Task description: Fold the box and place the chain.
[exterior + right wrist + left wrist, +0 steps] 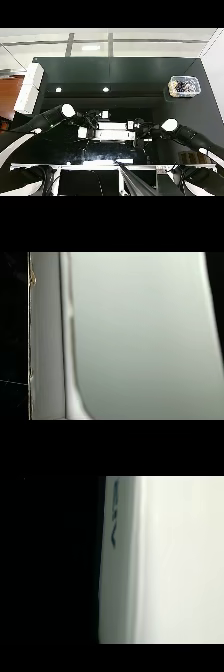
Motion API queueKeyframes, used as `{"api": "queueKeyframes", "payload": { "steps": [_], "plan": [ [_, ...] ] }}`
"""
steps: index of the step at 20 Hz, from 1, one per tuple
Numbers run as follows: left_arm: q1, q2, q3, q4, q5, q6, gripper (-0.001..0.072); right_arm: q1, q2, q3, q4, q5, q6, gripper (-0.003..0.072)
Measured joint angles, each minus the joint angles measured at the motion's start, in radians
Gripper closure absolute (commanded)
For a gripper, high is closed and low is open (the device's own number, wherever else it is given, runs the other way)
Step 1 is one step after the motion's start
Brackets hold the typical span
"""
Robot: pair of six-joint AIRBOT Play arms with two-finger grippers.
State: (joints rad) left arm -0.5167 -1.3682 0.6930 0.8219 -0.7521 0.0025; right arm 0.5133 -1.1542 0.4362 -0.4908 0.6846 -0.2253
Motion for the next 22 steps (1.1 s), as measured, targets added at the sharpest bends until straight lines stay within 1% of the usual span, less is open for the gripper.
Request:
{"api": "queueKeyframes", "payload": {
  "steps": [16,22],
  "plan": [
    [0.000,0.000,0.002,-0.001,-0.002,-0.010,0.0681,0.000,0.015,0.000,-0.034,-0.030,0.005,-0.0014],
    [0.000,0.000,0.002,-0.001,-0.002,-0.010,0.0681,0.028,0.001,-0.002,-0.042,-0.050,0.008,-0.0013]
  ]
}}
